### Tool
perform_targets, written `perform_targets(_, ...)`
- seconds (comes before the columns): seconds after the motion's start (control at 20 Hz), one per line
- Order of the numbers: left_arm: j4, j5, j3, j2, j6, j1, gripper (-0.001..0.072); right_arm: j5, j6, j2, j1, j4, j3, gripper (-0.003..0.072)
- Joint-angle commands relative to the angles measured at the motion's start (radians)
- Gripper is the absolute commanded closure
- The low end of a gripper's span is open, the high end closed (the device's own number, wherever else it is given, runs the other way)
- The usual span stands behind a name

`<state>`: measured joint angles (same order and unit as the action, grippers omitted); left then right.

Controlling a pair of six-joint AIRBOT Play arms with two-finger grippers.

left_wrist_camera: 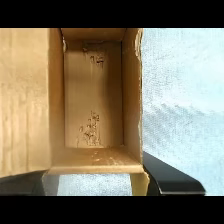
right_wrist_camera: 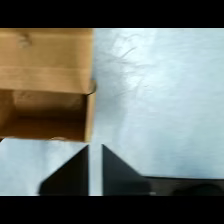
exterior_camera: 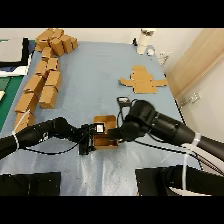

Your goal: Fold the box.

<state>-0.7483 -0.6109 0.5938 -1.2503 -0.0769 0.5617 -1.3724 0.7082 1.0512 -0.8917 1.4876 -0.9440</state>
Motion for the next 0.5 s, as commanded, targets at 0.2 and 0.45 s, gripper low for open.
perform_targets(0.2,0.0,0.0,0.0,-0.001,0.0,0.0,0.0239,0.205,0.431,0.002,0.471,0.157,0.12,0.0683)
perform_targets(0.45,0.0,0.0,0.0,-0.001,0.0,0.0,0.0239,0.249,1.267,0.282,0.856,1.079,0.104,0.0683)
